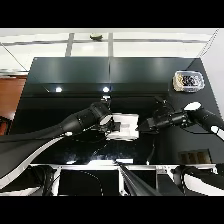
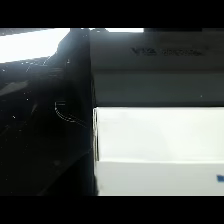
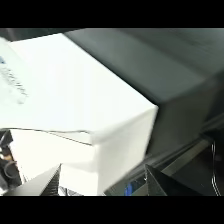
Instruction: Fold the box and place the chain.
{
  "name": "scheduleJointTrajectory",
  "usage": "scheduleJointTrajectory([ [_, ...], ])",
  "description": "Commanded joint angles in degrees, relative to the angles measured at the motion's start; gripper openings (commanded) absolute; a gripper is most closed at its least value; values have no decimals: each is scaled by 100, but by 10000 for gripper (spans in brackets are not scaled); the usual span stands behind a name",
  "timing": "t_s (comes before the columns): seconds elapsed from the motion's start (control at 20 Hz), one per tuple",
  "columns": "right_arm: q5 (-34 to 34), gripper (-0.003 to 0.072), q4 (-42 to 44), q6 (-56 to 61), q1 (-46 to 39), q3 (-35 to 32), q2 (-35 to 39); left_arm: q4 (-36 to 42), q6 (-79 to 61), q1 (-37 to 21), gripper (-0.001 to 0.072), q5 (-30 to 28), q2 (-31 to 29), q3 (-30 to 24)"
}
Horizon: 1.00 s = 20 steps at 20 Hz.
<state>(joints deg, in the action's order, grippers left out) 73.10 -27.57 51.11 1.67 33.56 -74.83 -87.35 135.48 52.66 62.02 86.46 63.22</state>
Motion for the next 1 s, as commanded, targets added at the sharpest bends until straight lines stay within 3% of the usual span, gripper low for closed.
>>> scheduleJointTrajectory([
  [0.0,-291,600,22,39,382,170,-2,-4,-2,-4,26,2,0,2],
  [0.1,-509,597,-221,474,662,330,7,-4,-2,-4,26,2,0,2],
  [0.15,-680,522,-501,839,841,411,31,-4,-2,-4,26,2,0,2],
  [0.2,-811,496,-765,1274,1016,490,55,-4,-2,-4,25,2,0,2],
  [0.7,-1814,489,-4127,5858,3167,981,514,-4,0,-4,25,-2,0,2],
  [0.85,-1705,480,-5206,7014,3823,1309,514,-4,-2,-4,25,2,0,2],
  [0.9,-1606,374,-5414,7278,3963,1394,514,-4,-2,-4,25,2,0,2],
  [0.95,-1541,374,-5517,7541,4050,1423,509,-4,-2,-4,25,2,0,2],
])
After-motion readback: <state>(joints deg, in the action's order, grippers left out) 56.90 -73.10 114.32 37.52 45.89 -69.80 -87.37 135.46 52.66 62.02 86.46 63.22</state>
